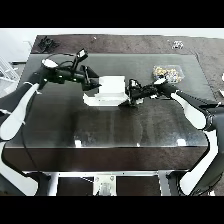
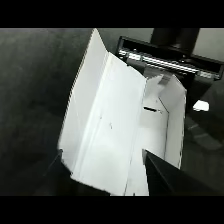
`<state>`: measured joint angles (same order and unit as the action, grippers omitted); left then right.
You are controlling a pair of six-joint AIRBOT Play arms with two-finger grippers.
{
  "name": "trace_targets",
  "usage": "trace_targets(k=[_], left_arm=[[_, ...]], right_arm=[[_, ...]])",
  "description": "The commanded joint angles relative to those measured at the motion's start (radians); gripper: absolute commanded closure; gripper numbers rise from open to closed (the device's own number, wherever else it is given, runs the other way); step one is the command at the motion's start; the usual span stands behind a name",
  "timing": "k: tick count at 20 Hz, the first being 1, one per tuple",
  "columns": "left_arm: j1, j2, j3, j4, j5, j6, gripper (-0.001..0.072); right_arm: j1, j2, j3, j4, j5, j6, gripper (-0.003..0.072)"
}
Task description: Fold the box and place the chain.
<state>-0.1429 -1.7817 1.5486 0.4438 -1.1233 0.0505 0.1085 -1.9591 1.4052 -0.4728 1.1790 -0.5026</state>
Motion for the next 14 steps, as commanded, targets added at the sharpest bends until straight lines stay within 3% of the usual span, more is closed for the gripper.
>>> trace_targets(k=[1,2,3,5,14], left_arm=[[0.040,0.059,0.003,0.119,-0.144,0.006,0.0141],[0.040,0.061,0.003,0.152,-0.151,0.006,0.0020],[0.040,0.059,0.002,0.201,-0.146,0.002,-0.0006],[0.035,0.054,-0.002,0.269,-0.140,-0.002,-0.0006],[0.031,0.054,-0.158,0.245,-0.001,0.065,-0.0005]], right_arm=[[0.001,0.000,0.000,0.001,0.000,0.001,0.0111],[0.001,0.000,0.000,0.001,0.000,0.001,0.0110],[0.001,0.000,0.000,0.001,0.000,0.001,0.0110],[0.001,0.000,0.000,0.001,0.000,0.001,0.0110],[0.001,0.000,0.000,0.001,0.000,0.001,0.0110]])
